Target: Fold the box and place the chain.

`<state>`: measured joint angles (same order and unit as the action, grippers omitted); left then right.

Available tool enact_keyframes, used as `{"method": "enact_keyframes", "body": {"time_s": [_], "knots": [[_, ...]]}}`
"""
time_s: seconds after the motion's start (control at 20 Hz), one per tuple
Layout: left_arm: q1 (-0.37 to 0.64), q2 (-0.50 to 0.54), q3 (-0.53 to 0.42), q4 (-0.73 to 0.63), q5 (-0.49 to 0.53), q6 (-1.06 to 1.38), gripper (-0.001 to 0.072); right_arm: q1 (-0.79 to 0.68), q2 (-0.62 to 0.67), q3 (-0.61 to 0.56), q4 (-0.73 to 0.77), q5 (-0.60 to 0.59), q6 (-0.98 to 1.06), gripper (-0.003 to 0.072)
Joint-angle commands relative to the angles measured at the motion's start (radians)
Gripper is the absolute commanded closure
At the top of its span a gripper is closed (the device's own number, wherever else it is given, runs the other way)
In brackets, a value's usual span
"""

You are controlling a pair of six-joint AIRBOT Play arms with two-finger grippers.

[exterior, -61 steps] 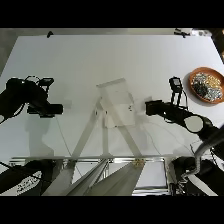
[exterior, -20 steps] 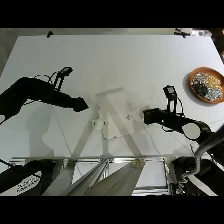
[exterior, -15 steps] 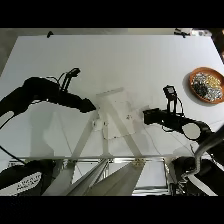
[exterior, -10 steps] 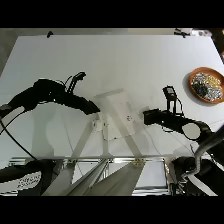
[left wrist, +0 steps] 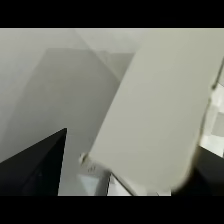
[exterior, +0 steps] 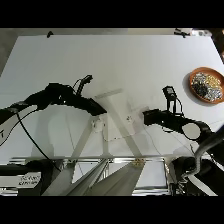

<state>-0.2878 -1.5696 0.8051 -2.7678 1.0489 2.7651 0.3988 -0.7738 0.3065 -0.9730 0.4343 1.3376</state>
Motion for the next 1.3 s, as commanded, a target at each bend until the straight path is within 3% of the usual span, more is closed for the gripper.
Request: {"method": "enact_keyframes", "body": {"time_s": [0.0, 0.15, 0.3, 0.5, 0.55, 0.65, 0.7, 0.8, 1.05, 1.25], "knots": [[-0.046, -0.027, 0.002, -0.048, -0.047, 0.09, 0.0102, 0.001, 0.001, 0.0, 0.0, 0.001, 0.001, 0.0672], [-0.05, -0.027, 0.002, -0.048, -0.057, 0.124, 0.036, 0.001, 0.001, 0.0, 0.0, 0.01, 0.001, 0.0672], [-0.048, -0.022, 0.002, -0.043, -0.058, 0.18, 0.0698, 0.001, 0.001, 0.0, -0.003, 0.018, 0.001, 0.0672], [-0.048, 0.035, 0.002, -0.023, -0.1, 0.189, 0.0701, 0.001, 0.002, 0.003, 0.001, 0.028, 0.001, 0.0669], [-0.048, 0.061, 0.002, -0.003, -0.107, 0.189, 0.0701, 0.001, 0.004, 0.006, 0.002, 0.037, 0.001, 0.0635], [-0.048, 0.117, 0.003, 0.043, -0.112, 0.189, 0.0704, 0.001, 0.007, 0.025, 0.001, 0.084, 0.0, 0.0445], [-0.05, 0.145, 0.003, 0.071, -0.111, 0.189, 0.0704, 0.001, 0.013, 0.038, 0.001, 0.115, 0.0, 0.0389], [-0.058, 0.187, 0.003, 0.135, -0.103, 0.189, 0.0703, -0.003, 0.049, 0.08, -0.045, 0.229, 0.0, 0.0382], [-0.158, 0.214, 0.003, 0.31, -0.038, 0.189, 0.0702, -0.095, 0.243, 0.231, -0.335, 0.63, 0.002, 0.0386], [-0.303, 0.214, 0.003, 0.291, -0.182, 0.189, 0.0705, -0.188, 0.414, 0.24, -0.397, 0.743, 0.032, 0.039]]}}
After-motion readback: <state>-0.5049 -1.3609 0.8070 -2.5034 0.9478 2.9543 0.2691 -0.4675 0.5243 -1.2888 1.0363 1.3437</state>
